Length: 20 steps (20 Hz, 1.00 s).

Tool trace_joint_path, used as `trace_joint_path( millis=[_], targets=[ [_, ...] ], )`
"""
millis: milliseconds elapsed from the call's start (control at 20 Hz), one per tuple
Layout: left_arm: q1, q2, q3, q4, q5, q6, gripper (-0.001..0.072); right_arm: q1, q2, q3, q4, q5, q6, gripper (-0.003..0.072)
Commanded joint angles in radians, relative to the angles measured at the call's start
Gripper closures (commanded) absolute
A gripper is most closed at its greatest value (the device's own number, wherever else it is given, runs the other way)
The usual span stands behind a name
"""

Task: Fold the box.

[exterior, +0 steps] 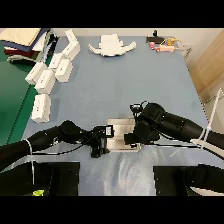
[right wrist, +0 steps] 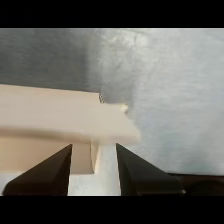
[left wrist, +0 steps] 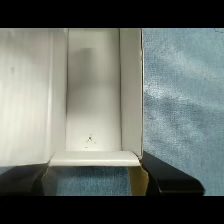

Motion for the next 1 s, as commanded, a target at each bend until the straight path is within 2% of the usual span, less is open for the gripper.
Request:
trace_joint_path(
  millis=[0, 100, 150, 300, 400, 500, 600, 750, 850, 950],
  targets=[
    [0.0, -0.001, 0.001, 0.0, 0.0, 0.0, 0.0368, -0.013, 0.069, 0.051, -0.08, -0.076, -0.003, 0.0296],
    [0.0, -0.001, 0.001, 0.0, 0.0, 0.0, 0.0367, -0.05, 0.113, 0.069, -0.126, -0.086, -0.017, 0.0606],
    [0.0, -0.001, 0.0, 0.0, 0.0, 0.0, 0.0367, -0.082, 0.132, 0.068, -0.15, -0.086, -0.038, 0.0682],
    [0.0, -0.001, 0.001, 0.0, 0.0, 0.0, 0.0367, -0.251, 0.123, 0.064, -0.105, -0.081, -0.185, 0.0683],
    [0.0, -0.001, 0.001, 0.0, 0.0, 0.0, 0.0367, -0.394, 0.07, 0.064, -0.022, -0.036, -0.333, 0.0683],
    [0.0, -0.001, 0.001, 0.0, 0.0, 0.0, 0.0368, -0.525, -0.006, 0.064, 0.148, 0.05, -0.554, 0.0683],
    [0.0, -0.001, 0.0, 0.0, 0.0, 0.0, 0.0367, -0.623, -0.102, 0.067, 0.409, 0.076, -0.856, 0.0683],
    [0.0, -0.001, 0.001, 0.0, 0.0, 0.0, 0.0367, -0.684, -0.257, 0.102, 0.695, -0.019, -1.168, 0.0683],
    [0.0, -0.001, 0.001, 0.0, 0.0, 0.0, 0.0367, -0.682, -0.327, 0.143, 0.748, -0.096, -1.229, 0.0683],
    [0.0, -0.001, 0.001, 0.0, 0.0, 0.0, 0.0367, -0.679, -0.343, 0.162, 0.754, -0.131, -1.267, 0.0683]
  ],
)
